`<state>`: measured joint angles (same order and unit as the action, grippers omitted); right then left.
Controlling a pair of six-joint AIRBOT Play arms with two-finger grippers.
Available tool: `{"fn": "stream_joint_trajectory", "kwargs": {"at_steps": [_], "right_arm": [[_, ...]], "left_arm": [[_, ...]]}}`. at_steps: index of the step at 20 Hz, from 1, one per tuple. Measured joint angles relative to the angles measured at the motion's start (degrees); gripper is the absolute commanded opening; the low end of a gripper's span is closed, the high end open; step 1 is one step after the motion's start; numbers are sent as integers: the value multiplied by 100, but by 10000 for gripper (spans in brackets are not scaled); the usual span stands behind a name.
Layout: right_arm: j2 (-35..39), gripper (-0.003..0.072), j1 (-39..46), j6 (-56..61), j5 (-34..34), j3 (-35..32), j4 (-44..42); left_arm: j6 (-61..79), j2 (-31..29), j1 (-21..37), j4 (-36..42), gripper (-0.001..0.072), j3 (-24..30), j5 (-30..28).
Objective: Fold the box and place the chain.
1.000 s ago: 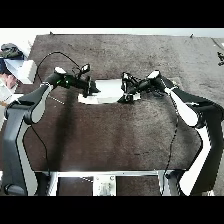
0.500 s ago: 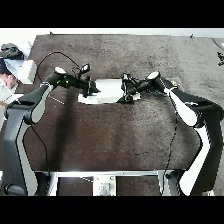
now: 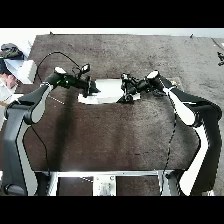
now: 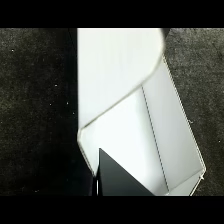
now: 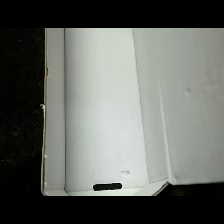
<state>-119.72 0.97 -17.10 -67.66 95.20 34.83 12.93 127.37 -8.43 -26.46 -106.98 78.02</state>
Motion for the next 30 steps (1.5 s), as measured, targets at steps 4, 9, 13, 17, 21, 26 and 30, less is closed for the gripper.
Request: {"fn": "stream_joint_trajectory", "kwargs": {"at_steps": [4, 9, 13, 17, 21, 26, 30], "right_arm": [[0, 375, -2, 0, 9, 9, 13], [0, 375, -2, -2, 26, 9, 13], [0, 375, -2, -4, 37, 9, 13], [0, 375, -2, -4, 46, 9, 13], [0, 375, -2, -2, 52, 9, 11], [-2, 375, -11, -2, 98, 11, -7], [-2, 375, -11, -2, 72, 11, -2]], "left_arm": [[0, 0, 0, 0, 13, 0, 0], [0, 0, 0, 0, 14, 0, -2], [0, 0, 0, 0, 13, 0, -2], [0, 0, 0, 0, 13, 0, -4], [0, 0, 0, -2, 234, 0, -4], [-28, 2, 2, -4, 356, -15, 94], [-345, -52, 168, 66, 354, -114, 496]]}}
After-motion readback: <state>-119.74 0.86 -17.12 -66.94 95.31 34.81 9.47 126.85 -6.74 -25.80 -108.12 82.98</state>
